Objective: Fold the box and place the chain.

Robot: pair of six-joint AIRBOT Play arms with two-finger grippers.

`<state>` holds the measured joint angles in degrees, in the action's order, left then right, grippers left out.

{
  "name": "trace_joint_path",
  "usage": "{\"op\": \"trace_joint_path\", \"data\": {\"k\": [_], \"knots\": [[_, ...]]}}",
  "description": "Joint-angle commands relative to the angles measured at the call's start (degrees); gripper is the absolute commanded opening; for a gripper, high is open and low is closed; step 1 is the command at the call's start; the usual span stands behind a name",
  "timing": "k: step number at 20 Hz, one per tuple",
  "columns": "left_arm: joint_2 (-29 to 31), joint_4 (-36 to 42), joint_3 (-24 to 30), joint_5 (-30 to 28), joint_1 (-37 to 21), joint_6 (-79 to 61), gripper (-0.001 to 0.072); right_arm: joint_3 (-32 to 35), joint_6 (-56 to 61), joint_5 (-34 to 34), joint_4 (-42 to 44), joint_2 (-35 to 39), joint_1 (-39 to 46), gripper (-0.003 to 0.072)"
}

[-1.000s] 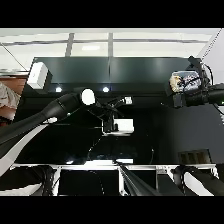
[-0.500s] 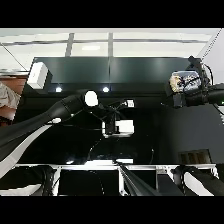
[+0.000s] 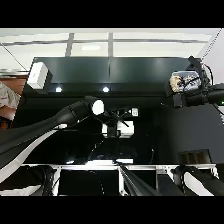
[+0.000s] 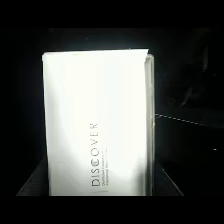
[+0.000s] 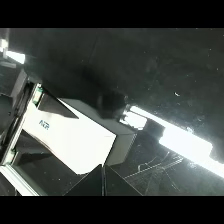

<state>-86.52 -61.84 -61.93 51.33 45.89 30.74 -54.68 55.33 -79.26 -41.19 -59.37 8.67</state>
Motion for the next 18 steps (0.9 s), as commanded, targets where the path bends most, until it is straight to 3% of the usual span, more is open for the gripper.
{"op": "trace_joint_path", "data": {"k": [1,4,5,8,10,13,18], "knots": [[-0.2,-8.7,0.8,-2.4,0.2,11.7,0.0656,0.0,0.4,0.0,0.0,0.0,0.0,0.0017],[0.2,-15.4,0.8,1.4,0.0,17.6,0.0437,-0.1,0.4,0.0,0.0,0.0,0.0,0.0017],[0.9,-17.6,0.8,2.8,-0.1,19.4,0.0394,0.0,0.4,0.0,0.0,0.0,0.0,0.0017],[4.8,-25.3,0.8,7.4,-2.9,30.7,0.0367,0.0,0.4,-0.5,-0.1,0.0,0.0,0.0017],[8.4,-32.3,0.8,13.1,-7.7,41.8,0.0369,0.0,0.4,-0.5,0.0,0.0,0.0,0.0017],[13.6,-35.1,2.6,18.4,-20.2,45.0,0.0372,0.0,0.4,-0.4,-0.1,0.0,0.0,0.0018],[19.5,-31.0,6.8,22.4,-49.0,50.5,0.0372,0.0,0.3,-0.4,0.0,0.0,0.0,0.0018]]}}
